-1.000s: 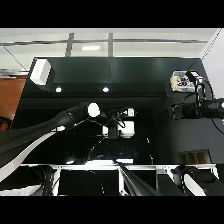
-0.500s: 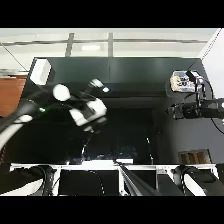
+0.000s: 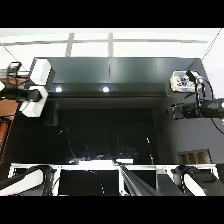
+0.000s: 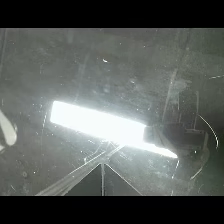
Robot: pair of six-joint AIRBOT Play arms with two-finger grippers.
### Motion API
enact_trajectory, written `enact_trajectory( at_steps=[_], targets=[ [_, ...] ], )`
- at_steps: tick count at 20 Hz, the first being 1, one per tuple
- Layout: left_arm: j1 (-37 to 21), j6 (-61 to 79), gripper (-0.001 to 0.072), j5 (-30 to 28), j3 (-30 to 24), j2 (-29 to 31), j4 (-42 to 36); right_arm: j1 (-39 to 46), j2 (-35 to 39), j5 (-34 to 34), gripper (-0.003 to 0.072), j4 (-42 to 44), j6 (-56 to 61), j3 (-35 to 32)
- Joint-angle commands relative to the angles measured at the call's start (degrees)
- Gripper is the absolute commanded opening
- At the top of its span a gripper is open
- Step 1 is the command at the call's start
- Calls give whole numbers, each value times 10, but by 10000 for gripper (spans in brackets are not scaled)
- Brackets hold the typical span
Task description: Fold the box and place the chain.
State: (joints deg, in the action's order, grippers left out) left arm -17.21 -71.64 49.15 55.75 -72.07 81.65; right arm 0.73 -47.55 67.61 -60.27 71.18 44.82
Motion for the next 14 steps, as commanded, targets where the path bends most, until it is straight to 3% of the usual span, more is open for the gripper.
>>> enact_trajectory(
  at_steps=[1,7,14],
  targets=[
    [-50,8,280,-88,20,-35,-3,0,0,0,18,0,0,0],
    [-49,81,278,-66,135,-162,-14,0,0,1,18,0,7,0],
    [-49,102,278,-52,159,-200,-72,0,0,-20,18,0,11,0]
  ],
)
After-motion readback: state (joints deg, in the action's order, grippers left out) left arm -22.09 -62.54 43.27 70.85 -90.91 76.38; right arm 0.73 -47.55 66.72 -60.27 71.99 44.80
